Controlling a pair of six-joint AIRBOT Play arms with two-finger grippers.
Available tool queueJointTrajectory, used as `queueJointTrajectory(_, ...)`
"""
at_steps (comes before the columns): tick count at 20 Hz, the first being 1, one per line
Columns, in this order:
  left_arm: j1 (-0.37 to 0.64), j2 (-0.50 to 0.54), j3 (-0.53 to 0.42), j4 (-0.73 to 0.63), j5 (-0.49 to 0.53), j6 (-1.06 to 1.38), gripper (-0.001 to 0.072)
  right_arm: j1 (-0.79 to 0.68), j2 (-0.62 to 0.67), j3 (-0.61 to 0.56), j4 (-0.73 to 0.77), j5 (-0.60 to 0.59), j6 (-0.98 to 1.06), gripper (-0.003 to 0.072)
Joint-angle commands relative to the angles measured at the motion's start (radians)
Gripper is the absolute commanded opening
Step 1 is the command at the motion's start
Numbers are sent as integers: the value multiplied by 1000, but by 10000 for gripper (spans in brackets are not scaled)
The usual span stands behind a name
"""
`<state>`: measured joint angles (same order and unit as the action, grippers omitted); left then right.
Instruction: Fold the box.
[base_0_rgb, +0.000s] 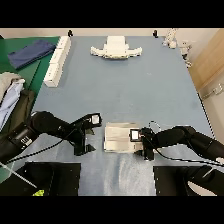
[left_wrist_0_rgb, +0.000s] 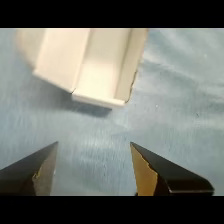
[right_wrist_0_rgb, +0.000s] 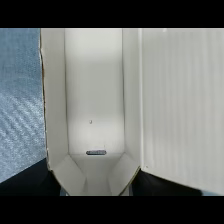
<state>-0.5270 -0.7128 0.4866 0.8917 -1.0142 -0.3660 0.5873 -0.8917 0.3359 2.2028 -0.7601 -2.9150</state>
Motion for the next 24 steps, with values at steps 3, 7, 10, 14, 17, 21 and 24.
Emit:
queueJointTrajectory(3,40,-50,-148,-249,194,475,691,0,0,0,0,0,0,567)
queueJointTrajectory(7,8,-130,-150,-333,238,520,691,1,0,0,0,0,0,567)
queueJointTrajectory(10,-29,-188,-150,-336,271,520,692,1,0,0,0,0,0,567)
queueJointTrajectory(14,-59,-224,-150,-377,283,520,691,1,0,0,0,0,0,567)
queueJointTrajectory(17,-82,-239,-150,-377,310,520,692,1,0,0,0,0,0,567)
queueJointTrajectory(21,-91,-242,-150,-399,338,520,691,1,0,0,0,0,0,567)
queueJointTrajectory(24,-90,-242,-150,-399,339,528,691,1,0,0,0,0,0,567)
